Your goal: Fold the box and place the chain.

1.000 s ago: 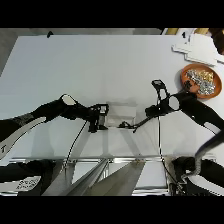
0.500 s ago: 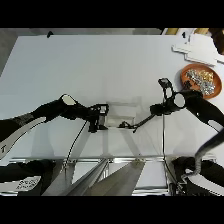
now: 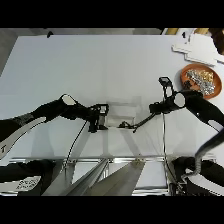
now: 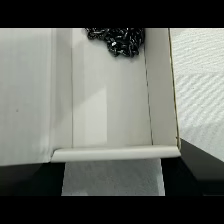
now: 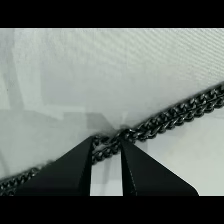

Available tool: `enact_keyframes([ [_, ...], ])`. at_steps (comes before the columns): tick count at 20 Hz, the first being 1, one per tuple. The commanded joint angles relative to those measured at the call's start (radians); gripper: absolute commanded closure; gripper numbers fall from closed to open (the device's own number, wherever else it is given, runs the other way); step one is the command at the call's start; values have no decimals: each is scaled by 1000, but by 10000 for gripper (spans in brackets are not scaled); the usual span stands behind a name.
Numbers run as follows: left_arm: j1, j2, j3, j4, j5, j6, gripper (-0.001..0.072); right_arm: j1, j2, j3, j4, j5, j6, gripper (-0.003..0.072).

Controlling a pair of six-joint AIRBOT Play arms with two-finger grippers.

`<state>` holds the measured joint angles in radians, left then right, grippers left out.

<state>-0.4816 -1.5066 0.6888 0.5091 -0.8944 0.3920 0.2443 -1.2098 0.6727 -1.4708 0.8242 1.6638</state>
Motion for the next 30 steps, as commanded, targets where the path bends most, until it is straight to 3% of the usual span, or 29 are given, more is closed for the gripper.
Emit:
enact_keyframes([
  [1,0,1,1,0,0,0,557,0,-2,0,2,11,3,483],
  [4,0,1,1,0,0,0,557,0,-3,0,2,19,3,389],
  [13,0,1,1,0,0,0,557,0,-40,0,1,8,4,396],
  [14,0,1,1,0,0,0,557,0,-53,0,1,10,4,430],
  [17,0,1,1,0,0,0,557,0,-46,0,1,-23,-8,645],
  [18,0,1,1,0,0,0,557,0,-31,0,1,-32,-16,668],
  [25,0,1,1,0,0,0,557,0,183,0,21,19,-81,668],
  [30,0,1,1,0,0,0,557,69,390,0,177,93,-207,668],
])
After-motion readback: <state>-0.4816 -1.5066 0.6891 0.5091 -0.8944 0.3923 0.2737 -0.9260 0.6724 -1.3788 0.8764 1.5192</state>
